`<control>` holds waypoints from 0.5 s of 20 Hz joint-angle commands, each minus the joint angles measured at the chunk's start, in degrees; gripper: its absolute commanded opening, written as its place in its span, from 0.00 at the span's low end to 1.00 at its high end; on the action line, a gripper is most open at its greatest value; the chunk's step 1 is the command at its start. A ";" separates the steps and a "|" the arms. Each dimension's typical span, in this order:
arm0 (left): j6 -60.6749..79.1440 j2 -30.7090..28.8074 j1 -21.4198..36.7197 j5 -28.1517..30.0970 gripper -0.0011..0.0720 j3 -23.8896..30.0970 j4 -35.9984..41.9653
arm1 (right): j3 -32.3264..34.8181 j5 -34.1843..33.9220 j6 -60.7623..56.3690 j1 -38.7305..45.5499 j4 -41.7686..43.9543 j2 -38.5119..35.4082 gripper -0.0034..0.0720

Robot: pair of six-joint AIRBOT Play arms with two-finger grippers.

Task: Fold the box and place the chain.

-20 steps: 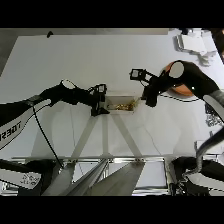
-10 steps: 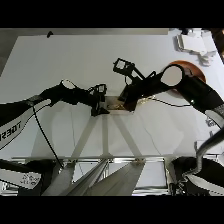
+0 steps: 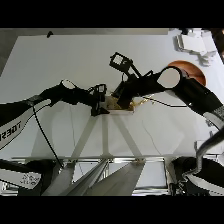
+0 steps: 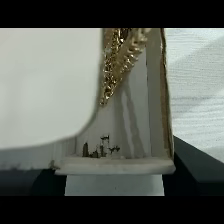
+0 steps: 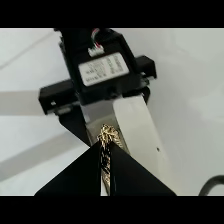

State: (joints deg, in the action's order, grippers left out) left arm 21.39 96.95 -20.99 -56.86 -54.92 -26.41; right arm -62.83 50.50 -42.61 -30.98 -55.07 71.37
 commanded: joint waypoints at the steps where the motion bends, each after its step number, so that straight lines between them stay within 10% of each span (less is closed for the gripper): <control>1: 0.00 0.04 0.02 0.02 0.12 0.02 -0.02 | -0.02 -0.09 -4.52 1.38 -9.27 -0.04 0.08; 4: 0.00 0.04 0.02 0.02 0.12 0.02 -0.02 | -0.02 0.00 -3.23 3.45 -9.55 -0.04 0.59; 10: 0.00 0.04 0.02 0.02 0.12 0.02 0.00 | 0.00 9.25 10.47 14.34 -9.64 -0.04 0.59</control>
State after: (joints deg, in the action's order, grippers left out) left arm 21.39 96.95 -20.99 -56.86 -54.92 -26.41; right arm -62.83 54.46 -39.57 -21.65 -64.10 71.35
